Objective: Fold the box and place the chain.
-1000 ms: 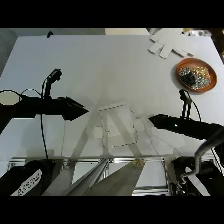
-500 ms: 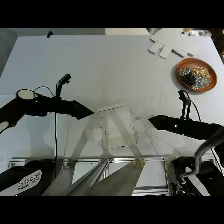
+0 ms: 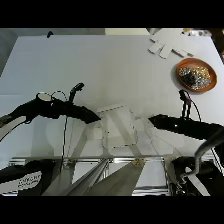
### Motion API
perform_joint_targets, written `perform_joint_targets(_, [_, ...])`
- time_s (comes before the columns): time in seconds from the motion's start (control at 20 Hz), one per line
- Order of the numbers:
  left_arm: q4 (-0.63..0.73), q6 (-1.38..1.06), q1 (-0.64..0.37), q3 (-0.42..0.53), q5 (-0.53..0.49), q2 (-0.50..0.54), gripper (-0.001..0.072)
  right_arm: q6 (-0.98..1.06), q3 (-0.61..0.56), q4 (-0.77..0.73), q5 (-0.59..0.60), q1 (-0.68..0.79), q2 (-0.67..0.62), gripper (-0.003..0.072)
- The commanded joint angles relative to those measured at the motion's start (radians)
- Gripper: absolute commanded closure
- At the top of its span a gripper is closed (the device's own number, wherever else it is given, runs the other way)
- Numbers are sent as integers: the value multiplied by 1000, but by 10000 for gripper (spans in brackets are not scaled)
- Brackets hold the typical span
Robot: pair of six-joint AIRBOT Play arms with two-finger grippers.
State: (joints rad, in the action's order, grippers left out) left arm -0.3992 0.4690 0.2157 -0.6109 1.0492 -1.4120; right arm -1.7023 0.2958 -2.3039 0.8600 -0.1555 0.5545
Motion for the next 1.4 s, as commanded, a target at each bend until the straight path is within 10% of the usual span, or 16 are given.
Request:
perform_joint_targets(0.0, [84, -34, 71, 1, -94, -8, 53, 3, 0, -1, -13, -1, 0, 673])
perform_joint_targets(0.45, [257, -135, 190, 0, -201, -26, 90, 3, 0, -1, -13, -1, 0, 673])
perform_joint_targets(0.85, [262, -234, 144, 0, 15, -116, 341, 3, 2, -2, -12, -1, 0, 673])
perform_joint_targets(1.0, [269, -240, 75, 0, 89, -116, 626, 3, 2, -2, -12, -1, 0, 673])
perform_joint_targets(1.35, [236, -301, 53, 0, 94, -111, 705, 4, 2, -9, -10, -1, 0, 672])
